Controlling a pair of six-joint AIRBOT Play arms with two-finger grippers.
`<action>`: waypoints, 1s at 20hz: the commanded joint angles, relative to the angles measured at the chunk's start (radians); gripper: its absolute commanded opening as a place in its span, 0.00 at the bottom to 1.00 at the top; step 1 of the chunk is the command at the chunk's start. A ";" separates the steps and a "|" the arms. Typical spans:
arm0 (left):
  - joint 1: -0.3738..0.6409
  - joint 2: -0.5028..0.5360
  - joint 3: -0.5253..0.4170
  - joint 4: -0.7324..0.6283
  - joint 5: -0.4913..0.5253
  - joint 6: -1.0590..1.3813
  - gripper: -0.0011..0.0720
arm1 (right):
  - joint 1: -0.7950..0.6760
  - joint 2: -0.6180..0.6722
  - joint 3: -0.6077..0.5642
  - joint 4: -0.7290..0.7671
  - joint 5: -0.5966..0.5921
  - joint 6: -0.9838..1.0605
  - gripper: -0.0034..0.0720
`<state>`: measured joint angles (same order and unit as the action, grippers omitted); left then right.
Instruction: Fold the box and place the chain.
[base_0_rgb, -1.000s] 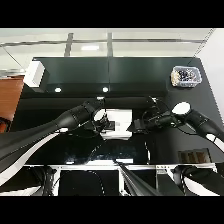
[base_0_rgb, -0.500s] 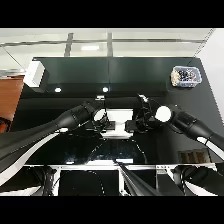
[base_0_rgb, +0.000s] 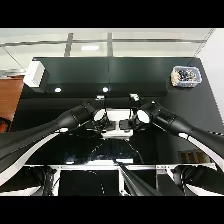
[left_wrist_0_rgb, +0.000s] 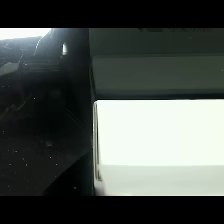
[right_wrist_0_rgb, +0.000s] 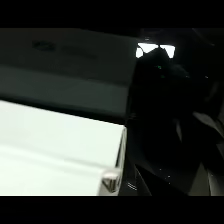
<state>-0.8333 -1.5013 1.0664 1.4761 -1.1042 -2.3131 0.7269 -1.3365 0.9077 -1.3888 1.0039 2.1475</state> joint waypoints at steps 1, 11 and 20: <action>0.001 0.000 0.000 0.001 -0.004 0.001 0.06 | 0.015 -0.017 0.013 -0.034 0.041 0.055 0.60; 0.001 0.000 0.000 0.000 -0.005 0.001 0.06 | 0.015 -0.021 0.013 -0.034 0.031 0.051 0.39; 0.001 0.000 0.000 0.000 -0.004 0.001 0.06 | 0.015 -0.058 0.013 -0.007 -0.002 0.063 0.11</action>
